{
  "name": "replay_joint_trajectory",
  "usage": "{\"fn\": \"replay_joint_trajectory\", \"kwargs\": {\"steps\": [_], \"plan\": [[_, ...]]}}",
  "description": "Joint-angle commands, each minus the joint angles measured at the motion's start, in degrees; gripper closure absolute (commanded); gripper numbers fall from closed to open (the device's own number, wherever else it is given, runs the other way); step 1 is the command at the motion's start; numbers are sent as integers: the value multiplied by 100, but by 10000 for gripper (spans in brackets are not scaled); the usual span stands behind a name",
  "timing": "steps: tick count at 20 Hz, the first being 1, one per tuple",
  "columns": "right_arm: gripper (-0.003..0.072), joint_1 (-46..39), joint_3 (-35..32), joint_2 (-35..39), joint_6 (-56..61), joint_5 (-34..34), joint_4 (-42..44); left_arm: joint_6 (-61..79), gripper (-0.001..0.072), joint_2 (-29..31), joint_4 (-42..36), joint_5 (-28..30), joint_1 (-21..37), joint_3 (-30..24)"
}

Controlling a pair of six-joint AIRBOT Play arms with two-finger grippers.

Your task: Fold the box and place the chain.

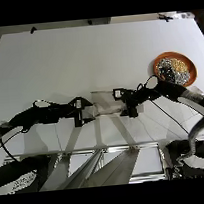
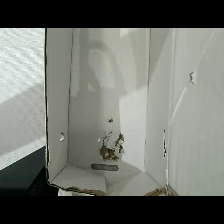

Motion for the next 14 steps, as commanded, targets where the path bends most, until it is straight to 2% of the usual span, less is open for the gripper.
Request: {"fn": "replay_joint_trajectory", "kwargs": {"steps": [1, 3, 10, 11, 12, 14], "plan": [[391, 2, 0, 4, 2, 2, 0, -103, -5, -72, -2, 109, -197, 142], [391, 2, 0, 4, 2, 2, 2, -254, -5, -232, 2, 144, -236, 251], [391, 2, -2, 4, 2, 2, 0, -341, 18, -251, 116, 153, -260, 291], [391, 2, 0, 4, 2, 2, 0, -341, 94, -251, 114, 151, -260, 291], [391, 2, 0, 4, 2, 2, 2, -339, 259, -251, 114, 151, -260, 291], [391, 2, 0, 4, 2, 2, 2, -341, 421, -251, 118, 153, -267, 291]]}}
